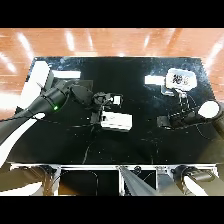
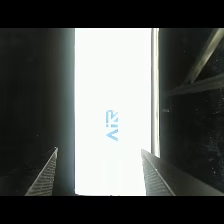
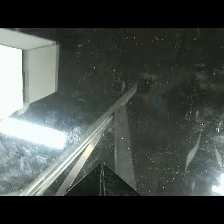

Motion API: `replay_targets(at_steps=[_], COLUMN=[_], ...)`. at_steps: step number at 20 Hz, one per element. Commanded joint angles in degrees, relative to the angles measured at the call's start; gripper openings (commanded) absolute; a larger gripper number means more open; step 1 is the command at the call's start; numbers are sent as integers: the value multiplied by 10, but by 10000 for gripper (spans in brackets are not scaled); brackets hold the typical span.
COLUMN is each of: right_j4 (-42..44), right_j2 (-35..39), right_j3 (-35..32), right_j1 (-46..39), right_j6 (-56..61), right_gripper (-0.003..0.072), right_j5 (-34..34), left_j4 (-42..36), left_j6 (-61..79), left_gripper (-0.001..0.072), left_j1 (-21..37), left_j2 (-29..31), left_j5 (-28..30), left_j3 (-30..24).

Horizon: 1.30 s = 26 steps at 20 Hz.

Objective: Fold the box and place the chain.

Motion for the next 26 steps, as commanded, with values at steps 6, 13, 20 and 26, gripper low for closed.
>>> replay_targets(at_steps=[6,13,20,26], right_j4=[0,0,0,0], right_j2=[1,1,1,1], right_j3=[0,0,0,0], right_j1=[0,0,0,0], right_j6=[0,0,0,0], right_gripper=[30,30,30,30], right_j5=[-8,-10,-11,-23], left_j4=[-6,16,11,10], left_j6=[-19,-63,-68,-119], left_gripper=[614,614,614,601], left_j1=[2,2,0,-1], left_j2=[-12,-15,-42,-50], left_j5=[8,7,8,11], left_j3=[-1,-8,-8,-8])
